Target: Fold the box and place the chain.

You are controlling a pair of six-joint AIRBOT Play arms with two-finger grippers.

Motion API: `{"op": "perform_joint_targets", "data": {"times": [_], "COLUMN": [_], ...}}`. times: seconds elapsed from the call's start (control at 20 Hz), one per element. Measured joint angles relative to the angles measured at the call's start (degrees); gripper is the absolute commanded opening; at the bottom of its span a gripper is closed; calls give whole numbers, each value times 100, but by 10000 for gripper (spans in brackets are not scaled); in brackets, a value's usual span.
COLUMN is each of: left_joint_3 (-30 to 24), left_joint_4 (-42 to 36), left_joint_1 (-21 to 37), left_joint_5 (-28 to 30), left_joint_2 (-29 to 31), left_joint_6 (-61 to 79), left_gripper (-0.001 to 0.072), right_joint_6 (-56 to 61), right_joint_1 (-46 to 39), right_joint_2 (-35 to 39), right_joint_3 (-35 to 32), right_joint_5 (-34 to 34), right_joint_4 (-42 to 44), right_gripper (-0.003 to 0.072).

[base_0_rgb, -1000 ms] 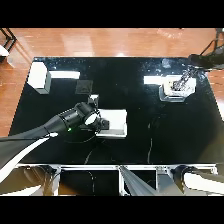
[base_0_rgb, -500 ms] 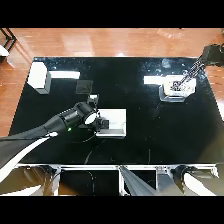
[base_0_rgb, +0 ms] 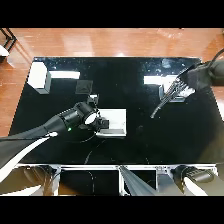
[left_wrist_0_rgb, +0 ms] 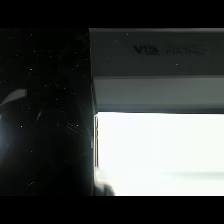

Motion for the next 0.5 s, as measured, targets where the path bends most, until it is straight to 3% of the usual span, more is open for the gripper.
{"op": "perform_joint_targets", "data": {"times": [0.25, 0.5], "left_joint_3": [0, 0], "left_joint_4": [-9, -17], "left_joint_1": [0, 0], "left_joint_5": [-7, -20], "left_joint_2": [0, 0], "left_joint_6": [7, 28], "left_gripper": [16, 16], "right_joint_6": [-140, -175], "right_joint_1": [826, 1423], "right_joint_2": [-4, -271], "right_joint_3": [-11, -42], "right_joint_5": [131, -243], "right_joint_4": [767, 1360], "right_gripper": [18, 19]}}
